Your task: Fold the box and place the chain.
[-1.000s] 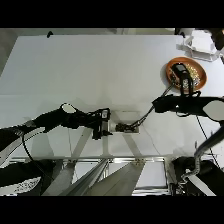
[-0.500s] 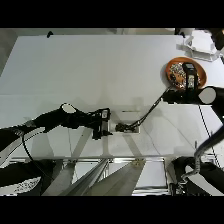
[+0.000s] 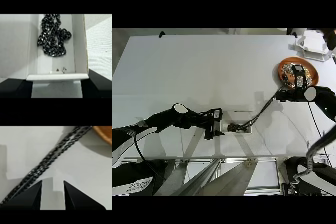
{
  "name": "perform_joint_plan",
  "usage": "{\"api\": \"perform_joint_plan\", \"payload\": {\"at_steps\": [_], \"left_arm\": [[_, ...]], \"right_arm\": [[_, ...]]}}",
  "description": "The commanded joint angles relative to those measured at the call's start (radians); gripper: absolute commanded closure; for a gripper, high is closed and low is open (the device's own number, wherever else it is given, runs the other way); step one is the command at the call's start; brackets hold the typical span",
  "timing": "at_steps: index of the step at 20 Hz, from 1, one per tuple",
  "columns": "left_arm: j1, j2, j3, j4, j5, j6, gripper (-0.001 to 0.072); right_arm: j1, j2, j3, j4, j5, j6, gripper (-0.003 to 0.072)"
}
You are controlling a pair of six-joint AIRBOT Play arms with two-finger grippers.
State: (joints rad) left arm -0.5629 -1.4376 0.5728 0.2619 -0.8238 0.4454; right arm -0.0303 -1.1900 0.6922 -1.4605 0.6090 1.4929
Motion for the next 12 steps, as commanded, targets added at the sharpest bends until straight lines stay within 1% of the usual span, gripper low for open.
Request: {"api": "perform_joint_plan", "payload": {"at_steps": [1,4,6,12], "left_arm": [[0.000,0.000,0.001,0.000,0.000,0.000,0.0577],[0.000,0.000,0.001,0.000,0.000,0.000,0.0577],[0.000,0.000,0.001,0.000,0.000,0.000,0.0577],[0.000,0.000,0.001,0.000,0.000,0.000,0.0577]], "right_arm": [[-0.060,-0.006,0.000,0.002,-0.062,0.009,0.0409],[-0.068,-0.007,0.000,0.003,-0.114,0.028,0.0409],[-0.068,-0.018,0.000,0.018,-0.168,0.029,0.0405],[-0.068,-0.117,0.000,0.029,-0.282,0.026,0.0406]]}}
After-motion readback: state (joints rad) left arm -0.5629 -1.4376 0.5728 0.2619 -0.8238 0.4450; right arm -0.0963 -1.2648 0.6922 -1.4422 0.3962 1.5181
